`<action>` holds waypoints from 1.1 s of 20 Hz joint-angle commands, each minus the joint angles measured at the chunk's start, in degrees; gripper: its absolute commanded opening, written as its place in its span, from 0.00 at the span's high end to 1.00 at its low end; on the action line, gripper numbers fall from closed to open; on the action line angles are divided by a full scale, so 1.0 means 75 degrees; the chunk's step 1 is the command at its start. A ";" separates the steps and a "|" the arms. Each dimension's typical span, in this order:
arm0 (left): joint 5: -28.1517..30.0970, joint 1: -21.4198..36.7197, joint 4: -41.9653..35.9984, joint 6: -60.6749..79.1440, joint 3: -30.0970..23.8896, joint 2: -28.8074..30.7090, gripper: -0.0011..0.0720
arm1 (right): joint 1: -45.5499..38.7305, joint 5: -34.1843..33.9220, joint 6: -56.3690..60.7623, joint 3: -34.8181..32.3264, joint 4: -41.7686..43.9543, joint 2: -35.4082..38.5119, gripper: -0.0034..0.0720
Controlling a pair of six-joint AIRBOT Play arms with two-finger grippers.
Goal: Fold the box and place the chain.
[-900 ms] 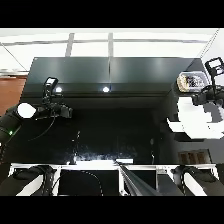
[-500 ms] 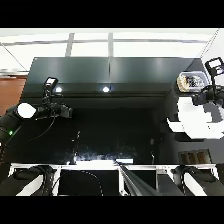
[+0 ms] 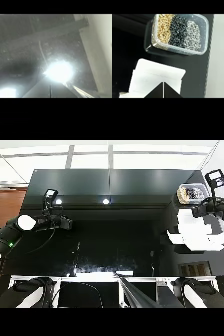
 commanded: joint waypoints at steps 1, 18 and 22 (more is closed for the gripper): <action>0.0233 0.0003 0.0000 0.0003 0.0000 -0.0017 0.95 | -0.0003 0.0006 0.0050 0.0009 0.0825 -0.0006 0.94; -0.1510 -0.0041 -0.2739 -0.0679 0.0082 -0.0012 0.01 | -0.0968 0.1207 0.2812 0.0017 0.1699 -0.0006 0.00; -0.1396 -0.0020 -0.2734 -0.0962 0.0082 -0.0012 0.01 | -0.3314 0.0731 0.3022 0.0187 0.1125 -0.0204 0.00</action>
